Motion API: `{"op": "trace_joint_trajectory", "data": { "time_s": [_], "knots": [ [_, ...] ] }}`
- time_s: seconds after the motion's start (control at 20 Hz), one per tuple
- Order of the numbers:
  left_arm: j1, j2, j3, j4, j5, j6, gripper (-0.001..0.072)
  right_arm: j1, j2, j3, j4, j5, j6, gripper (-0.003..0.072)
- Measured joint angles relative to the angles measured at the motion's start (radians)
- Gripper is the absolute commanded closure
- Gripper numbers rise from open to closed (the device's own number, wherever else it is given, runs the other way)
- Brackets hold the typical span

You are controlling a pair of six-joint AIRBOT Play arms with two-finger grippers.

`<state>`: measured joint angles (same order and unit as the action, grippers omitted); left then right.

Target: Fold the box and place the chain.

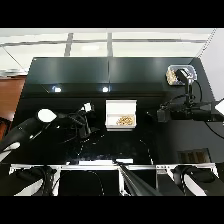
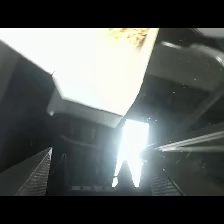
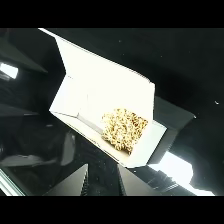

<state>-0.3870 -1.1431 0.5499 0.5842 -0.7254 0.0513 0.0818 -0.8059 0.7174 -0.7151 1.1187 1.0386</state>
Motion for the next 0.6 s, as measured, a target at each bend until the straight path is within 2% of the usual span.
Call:
{"op": "trace_joint_trajectory", "data": {
  "time_s": [0.3, 0.6],
  "knots": [
    [-0.006, -0.189, 0.134, 0.002, -0.043, 0.11, -0.001, 0.0, 0.0, -0.002, 0.0, -0.005, 0.002, 0.0467],
    [-0.006, -0.255, 0.184, 0.008, -0.098, 0.169, -0.001, 0.005, 0.0, -0.002, 0.003, -0.031, 0.002, 0.0467]
  ]
}}
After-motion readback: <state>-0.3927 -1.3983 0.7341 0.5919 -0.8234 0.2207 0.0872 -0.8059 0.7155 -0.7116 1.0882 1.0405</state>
